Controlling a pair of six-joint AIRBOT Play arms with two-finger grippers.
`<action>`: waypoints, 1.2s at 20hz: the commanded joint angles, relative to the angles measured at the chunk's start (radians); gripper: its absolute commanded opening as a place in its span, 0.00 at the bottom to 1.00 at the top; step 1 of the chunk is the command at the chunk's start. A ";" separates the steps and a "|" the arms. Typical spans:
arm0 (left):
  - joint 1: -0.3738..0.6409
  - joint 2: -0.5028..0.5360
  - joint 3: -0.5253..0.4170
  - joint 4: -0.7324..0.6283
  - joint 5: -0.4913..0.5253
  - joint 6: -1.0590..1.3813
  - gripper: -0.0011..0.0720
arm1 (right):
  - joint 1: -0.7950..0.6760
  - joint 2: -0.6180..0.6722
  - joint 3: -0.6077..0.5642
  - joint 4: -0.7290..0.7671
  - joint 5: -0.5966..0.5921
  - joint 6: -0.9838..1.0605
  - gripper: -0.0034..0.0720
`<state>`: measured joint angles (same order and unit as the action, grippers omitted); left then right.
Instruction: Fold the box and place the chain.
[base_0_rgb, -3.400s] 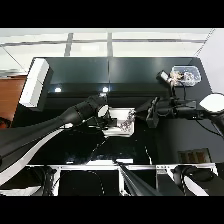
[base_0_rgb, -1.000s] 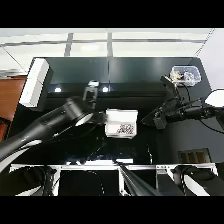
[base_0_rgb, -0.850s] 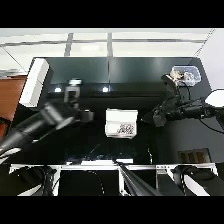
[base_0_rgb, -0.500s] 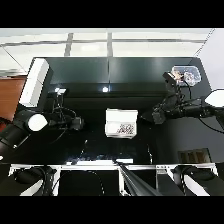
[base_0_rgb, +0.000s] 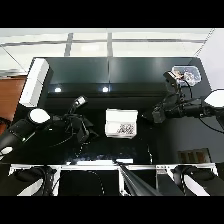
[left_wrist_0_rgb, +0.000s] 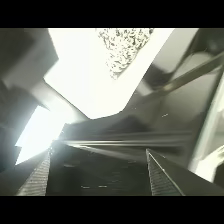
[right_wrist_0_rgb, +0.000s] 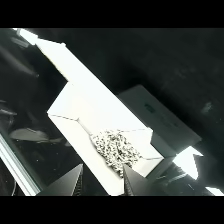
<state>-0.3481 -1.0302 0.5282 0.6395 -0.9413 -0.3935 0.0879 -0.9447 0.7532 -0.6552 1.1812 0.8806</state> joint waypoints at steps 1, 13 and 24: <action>0.002 -0.036 -0.001 0.010 0.068 0.541 1.00 | -0.001 0.001 0.001 -0.009 -0.016 0.006 0.46; -0.063 -0.285 0.100 -0.075 0.098 0.659 1.00 | -0.007 0.001 0.001 -0.011 -0.042 0.006 0.46; -0.122 -0.337 0.131 -0.135 0.101 0.659 1.00 | -0.007 0.001 0.001 -0.011 -0.042 0.006 0.46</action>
<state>-0.4637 -1.3586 0.6487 0.5369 -0.8532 0.2642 0.0818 -0.9443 0.7532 -0.6666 1.1397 0.8867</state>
